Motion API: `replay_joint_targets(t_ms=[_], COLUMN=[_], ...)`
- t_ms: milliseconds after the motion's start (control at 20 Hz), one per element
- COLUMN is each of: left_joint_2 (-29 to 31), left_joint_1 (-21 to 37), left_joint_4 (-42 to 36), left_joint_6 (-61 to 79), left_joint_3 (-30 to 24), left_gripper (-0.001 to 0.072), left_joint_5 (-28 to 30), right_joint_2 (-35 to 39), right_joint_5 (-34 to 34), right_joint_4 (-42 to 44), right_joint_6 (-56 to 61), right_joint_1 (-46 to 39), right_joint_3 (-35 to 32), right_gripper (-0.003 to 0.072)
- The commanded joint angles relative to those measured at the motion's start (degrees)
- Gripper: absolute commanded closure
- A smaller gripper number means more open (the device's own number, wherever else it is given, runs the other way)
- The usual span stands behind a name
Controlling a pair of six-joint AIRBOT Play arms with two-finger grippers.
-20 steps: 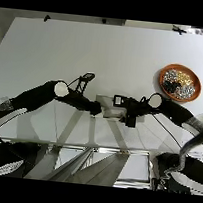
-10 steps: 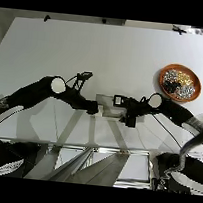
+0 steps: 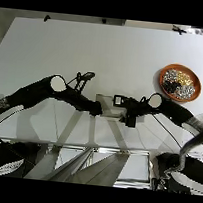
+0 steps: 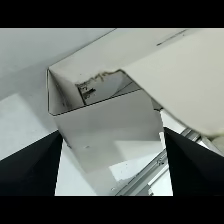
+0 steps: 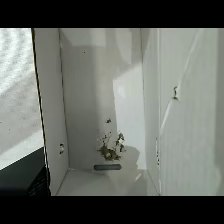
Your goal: Fold the box and place the chain.
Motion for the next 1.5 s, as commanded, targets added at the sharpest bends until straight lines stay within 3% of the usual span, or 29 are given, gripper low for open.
replay_joint_targets(t_ms=[0, 350, 700, 1100, 1250, 1400, 1450], left_joint_2=[-0.52, -0.46, -0.39, 0.48, 4.50, 7.08, 7.37], left_joint_1=[-0.31, -0.31, 2.45, 4.61, 8.44, 14.25, 16.04], left_joint_4=[1.03, 1.46, 4.02, 3.13, 2.23, 5.11, 6.40], left_joint_6=[-1.42, -2.99, -2.80, -0.79, 1.81, 2.47, 2.49], left_joint_3=[0.07, 1.64, 3.39, 3.39, 3.39, 3.28, 2.97], left_gripper=[0.0013, 0.0014, 0.0015, 0.0018, 0.0018, 0.0020, 0.0055], left_joint_5=[1.53, 1.36, -8.85, -9.03, -9.84, -15.15, -16.90], right_joint_2=[0.04, 0.04, 0.04, 0.04, 0.04, 0.04, 0.04], right_joint_5=[0.02, 0.02, 0.02, 0.04, 0.02, 0.02, 0.02], right_joint_4=[0.02, 0.02, 0.00, 0.00, 0.00, 0.00, 0.00], right_joint_6=[0.00, 0.00, 0.00, 0.00, 0.00, 0.00, 0.00], right_joint_1=[0.02, 0.00, 0.00, 0.00, 0.00, 0.00, 0.00], right_joint_3=[0.02, 0.02, 0.02, 0.02, 0.02, 0.02, 0.02], right_gripper=[0.0277, 0.0277, 0.0277, 0.0277, 0.0277, 0.0277, 0.0277])
